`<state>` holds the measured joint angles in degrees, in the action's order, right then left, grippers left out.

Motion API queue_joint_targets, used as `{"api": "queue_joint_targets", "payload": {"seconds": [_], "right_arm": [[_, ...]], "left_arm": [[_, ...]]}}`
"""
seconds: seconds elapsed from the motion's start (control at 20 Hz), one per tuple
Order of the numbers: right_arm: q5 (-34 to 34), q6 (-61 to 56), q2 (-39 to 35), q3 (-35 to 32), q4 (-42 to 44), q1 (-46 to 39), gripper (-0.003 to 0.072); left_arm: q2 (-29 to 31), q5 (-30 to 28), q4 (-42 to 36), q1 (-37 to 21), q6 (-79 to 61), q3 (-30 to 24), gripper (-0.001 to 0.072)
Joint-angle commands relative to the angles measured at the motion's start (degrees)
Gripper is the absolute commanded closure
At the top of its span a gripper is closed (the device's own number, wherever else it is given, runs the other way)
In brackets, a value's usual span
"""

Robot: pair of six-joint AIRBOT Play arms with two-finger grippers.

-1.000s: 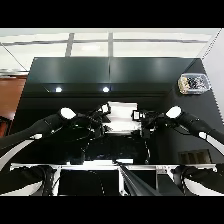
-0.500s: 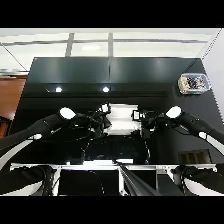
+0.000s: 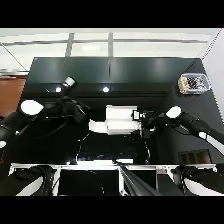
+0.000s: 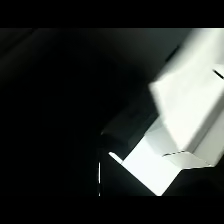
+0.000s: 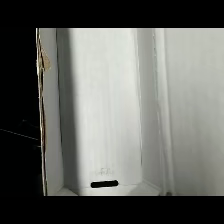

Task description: Fold the box and place the chain.

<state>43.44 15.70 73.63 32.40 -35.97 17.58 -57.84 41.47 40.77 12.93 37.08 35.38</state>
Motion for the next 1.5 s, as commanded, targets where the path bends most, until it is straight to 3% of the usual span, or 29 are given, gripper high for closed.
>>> {"api": "queue_joint_targets", "payload": {"seconds": [0.0,0.15,0.3,0.5,0.7,0.95,1.0,1.05,1.1,1.15,1.2,1.45], "right_arm": [[0.0,0.0,0.0,0.0,0.0,0.0,0.0341],[0.0,0.0,0.0,0.0,0.1,0.0,0.0341],[0.0,0.0,0.0,0.0,0.1,0.0,0.0341],[0.0,0.0,0.0,0.0,0.1,0.0,0.0341],[0.0,0.0,0.0,0.0,0.1,0.0,0.0341],[0.0,0.0,0.0,0.0,0.1,0.0,0.0341],[0.0,0.0,0.0,0.0,0.1,0.0,0.0341],[0.0,0.0,0.0,0.0,0.1,0.0,0.0341],[0.0,0.0,0.0,0.0,0.1,0.0,0.0341],[0.0,0.0,0.0,0.0,0.1,0.0,0.0341],[0.0,0.0,0.0,0.0,0.1,0.0,0.0341],[0.0,0.0,0.0,0.0,0.1,0.0,0.0341]], "left_arm": [[-0.1,8.8,3.6,-10.6,40.8,-2.1,0.0679],[-5.9,17.7,0.2,-12.5,36.3,-4.3,0.0679],[-13.7,17.3,-2.3,-8.6,34.6,-4.9,0.068],[-22.0,17.0,-12.7,-3.6,26.6,-3.9,0.068],[-24.2,16.6,-17.6,0.0,20.3,-2.2,0.068],[-24.2,16.8,-17.5,0.0,18.3,0.2,0.0676],[-24.1,17.2,-17.5,0.1,17.4,0.9,0.0621],[-23.9,17.8,-17.5,0.1,16.6,1.6,0.0469],[-23.6,18.6,-17.4,0.1,16.6,2.4,0.0245],[-23.6,20.7,-17.1,-0.1,16.3,3.5,0.0094],[-23.6,22.6,-16.5,-0.3,15.7,4.7,0.0062],[-23.6,23.1,-14.7,2.8,18.6,9.1,0.0088]]}}
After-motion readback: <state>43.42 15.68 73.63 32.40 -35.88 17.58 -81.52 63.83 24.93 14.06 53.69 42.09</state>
